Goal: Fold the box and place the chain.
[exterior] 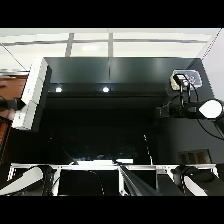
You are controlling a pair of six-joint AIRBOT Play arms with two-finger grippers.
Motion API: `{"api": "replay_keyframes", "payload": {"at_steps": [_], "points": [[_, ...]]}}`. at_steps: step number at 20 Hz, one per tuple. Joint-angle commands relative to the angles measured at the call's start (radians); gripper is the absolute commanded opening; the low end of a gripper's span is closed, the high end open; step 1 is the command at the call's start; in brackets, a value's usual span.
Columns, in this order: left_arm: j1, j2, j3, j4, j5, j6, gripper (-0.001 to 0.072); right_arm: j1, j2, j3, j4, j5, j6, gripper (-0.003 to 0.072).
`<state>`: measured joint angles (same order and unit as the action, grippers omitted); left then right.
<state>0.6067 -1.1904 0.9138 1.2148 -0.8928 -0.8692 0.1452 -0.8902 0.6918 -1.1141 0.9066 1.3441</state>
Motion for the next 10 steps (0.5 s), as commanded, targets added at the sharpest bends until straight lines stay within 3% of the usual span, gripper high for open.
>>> {"api": "replay_keyframes", "payload": {"at_steps": [1,2,3,5,7,10], "points": [[-0.009,0.087,0.084,-0.166,-0.141,-0.196,0.0701,0.0,0.0,0.007,0.023,-0.035,-0.005,0.0014],[-0.024,0.119,0.084,-0.227,-0.182,-0.231,0.0679,0.0,0.0,0.007,0.029,-0.068,-0.014,0.0014],[-0.053,0.148,0.084,-0.253,-0.22,-0.256,0.0558,0.0,0.0,0.007,0.03,-0.094,-0.024,0.0014],[-0.135,0.212,0.058,-0.256,-0.241,-0.249,0.002,0.0,0.0,0.007,0.03,-0.133,-0.058,0.0014],[-0.253,0.315,-0.037,-0.287,-0.132,-0.159,0.0026,0.0,0.0,0.003,0.028,-0.2,-0.11,0.0015],[-0.465,0.46,-0.285,-0.274,0.262,-0.06,0.0027,0.0,-0.001,-0.026,-0.005,-0.361,-0.208,0.0014]]}}
